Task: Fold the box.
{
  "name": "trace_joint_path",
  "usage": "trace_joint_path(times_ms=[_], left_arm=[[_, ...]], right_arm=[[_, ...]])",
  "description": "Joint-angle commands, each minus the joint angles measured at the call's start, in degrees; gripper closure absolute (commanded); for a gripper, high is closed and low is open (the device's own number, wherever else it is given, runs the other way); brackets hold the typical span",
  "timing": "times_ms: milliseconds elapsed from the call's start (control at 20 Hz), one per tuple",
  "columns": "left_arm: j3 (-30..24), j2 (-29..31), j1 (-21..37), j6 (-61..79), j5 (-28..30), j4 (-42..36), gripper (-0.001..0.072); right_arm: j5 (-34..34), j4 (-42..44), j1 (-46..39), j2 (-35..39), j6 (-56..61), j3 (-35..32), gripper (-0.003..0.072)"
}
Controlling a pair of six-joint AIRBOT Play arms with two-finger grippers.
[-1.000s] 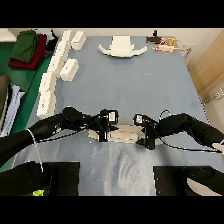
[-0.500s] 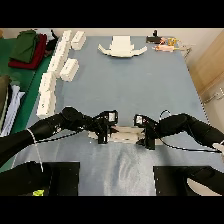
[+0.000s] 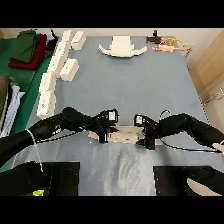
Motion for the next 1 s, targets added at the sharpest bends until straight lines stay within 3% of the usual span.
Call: trace_joint_path(times_ms=[0,50,100,400,550,600,650,700,750,850,950], left_arm=[[0.1,0.2,0.0,-0.1,0.6,0.0,0.0686],[0.1,0.2,0.0,-0.5,0.6,-0.1,0.0482],[0.1,0.2,0.0,-2.7,0.7,-0.1,0.0344],[0.1,2.7,1.4,-10.1,0.7,2.0,0.0345],[0.1,8.0,5.2,-29.3,-2.4,13.6,0.0346],[0.1,10.3,6.8,-36.7,-5.9,19.8,0.0348],[0.1,12.4,8.2,-44.6,-9.9,25.0,0.0413],[0.1,14.7,9.5,-52.1,-15.3,29.5,0.0651],[0.1,16.7,10.4,-56.8,-20.5,32.0,0.0695],[0.1,19.2,9.8,-69.2,-27.3,31.1,0.0696],[0.1,19.3,5.1,-76.8,-27.3,25.3,0.0696]], right_arm=[[0.1,0.0,0.0,0.0,0.0,0.0,0.0179],[0.1,0.0,0.0,0.0,0.0,0.0,0.018],[0.1,0.0,0.0,0.0,0.0,0.0,0.018],[0.1,0.0,0.0,0.0,0.0,0.0,0.018],[0.1,0.0,0.0,0.0,0.0,0.0,0.018],[0.1,0.0,0.0,0.0,0.0,0.0,0.0179],[0.1,0.0,0.0,0.0,0.0,0.0,0.018],[0.1,0.0,0.0,0.0,0.0,0.0,0.018],[0.1,0.0,0.0,0.0,0.0,0.0,0.018],[0.1,0.0,0.0,0.0,0.0,0.0,0.0179],[0.1,0.0,0.0,0.0,0.0,0.0,0.018]])
